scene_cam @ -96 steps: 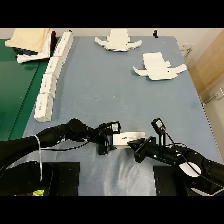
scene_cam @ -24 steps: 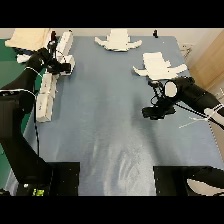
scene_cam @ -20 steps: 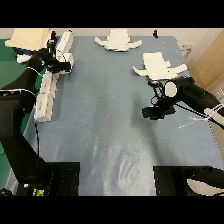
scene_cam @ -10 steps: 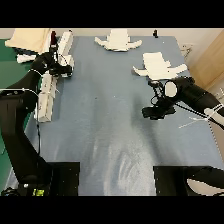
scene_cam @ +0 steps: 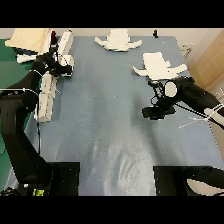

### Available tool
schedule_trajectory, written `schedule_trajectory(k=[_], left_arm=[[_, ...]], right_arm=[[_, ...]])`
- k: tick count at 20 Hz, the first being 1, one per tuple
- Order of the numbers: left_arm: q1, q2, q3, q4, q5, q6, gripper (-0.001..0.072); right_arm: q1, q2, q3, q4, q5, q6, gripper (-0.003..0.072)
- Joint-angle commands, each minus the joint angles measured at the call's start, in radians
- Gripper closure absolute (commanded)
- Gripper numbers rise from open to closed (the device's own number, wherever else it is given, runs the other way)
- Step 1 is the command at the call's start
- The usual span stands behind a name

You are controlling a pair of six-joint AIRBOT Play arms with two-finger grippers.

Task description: Fold the box.

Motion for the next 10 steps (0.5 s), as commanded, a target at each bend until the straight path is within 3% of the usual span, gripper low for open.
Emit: schedule_trajectory(k=[1,5,6,7,10], left_arm=[[0.000,-0.001,0.000,0.001,0.007,0.000,0.0255],[0.000,-0.001,0.000,0.001,0.013,0.000,0.0224],[0.000,-0.001,0.000,0.001,0.013,0.000,0.0077],[0.000,-0.001,0.000,0.001,0.013,0.000,0.0027],[0.000,-0.001,0.000,0.001,0.009,0.000,0.0027]], right_arm=[[0.000,0.000,0.001,0.000,0.000,0.000,0.0682],[0.000,0.000,0.001,0.000,0.000,0.000,0.0682],[0.000,0.000,0.001,0.000,0.000,0.000,0.0682],[0.000,0.000,0.001,0.000,0.000,0.000,0.0682],[0.000,0.000,0.001,0.000,0.000,0.000,0.0682]])
